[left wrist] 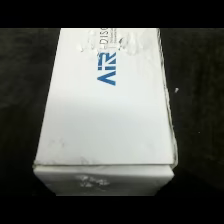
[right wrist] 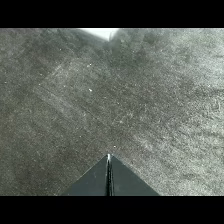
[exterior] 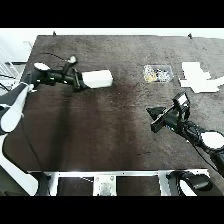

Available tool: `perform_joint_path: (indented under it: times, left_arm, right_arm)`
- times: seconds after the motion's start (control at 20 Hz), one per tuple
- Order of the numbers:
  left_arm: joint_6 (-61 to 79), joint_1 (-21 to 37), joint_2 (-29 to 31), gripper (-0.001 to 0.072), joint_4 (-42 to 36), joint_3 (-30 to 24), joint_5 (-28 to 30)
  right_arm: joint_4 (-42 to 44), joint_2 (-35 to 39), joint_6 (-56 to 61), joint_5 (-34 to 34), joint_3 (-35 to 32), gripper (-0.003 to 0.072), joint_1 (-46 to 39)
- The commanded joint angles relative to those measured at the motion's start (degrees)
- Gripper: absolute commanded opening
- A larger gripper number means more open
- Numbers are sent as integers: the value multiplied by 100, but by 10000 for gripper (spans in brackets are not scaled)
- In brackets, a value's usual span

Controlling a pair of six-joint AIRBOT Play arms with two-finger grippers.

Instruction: Fold the box and place the chain.

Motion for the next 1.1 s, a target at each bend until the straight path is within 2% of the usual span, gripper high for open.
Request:
perform_joint_path:
  times: [0.0,0.35,0.5,0.75,1.05]
  left_arm:
    - [-483,570,184,13,-103,2,426]
    - [-1777,1408,256,13,-103,0,2465]
    - [-2415,1714,254,13,136,0,3086]
    - [-2579,2155,177,13,258,2,3281]
    - [-2673,2253,-177,13,391,2,3681]
  right_arm:
    - [0,2,0,2,-2,13,0]
    - [2,0,0,0,-2,14,0]
    - [2,0,2,0,-2,14,0]
    - [4,-9,4,0,-11,13,0]
    - [4,-66,140,0,-13,13,0]
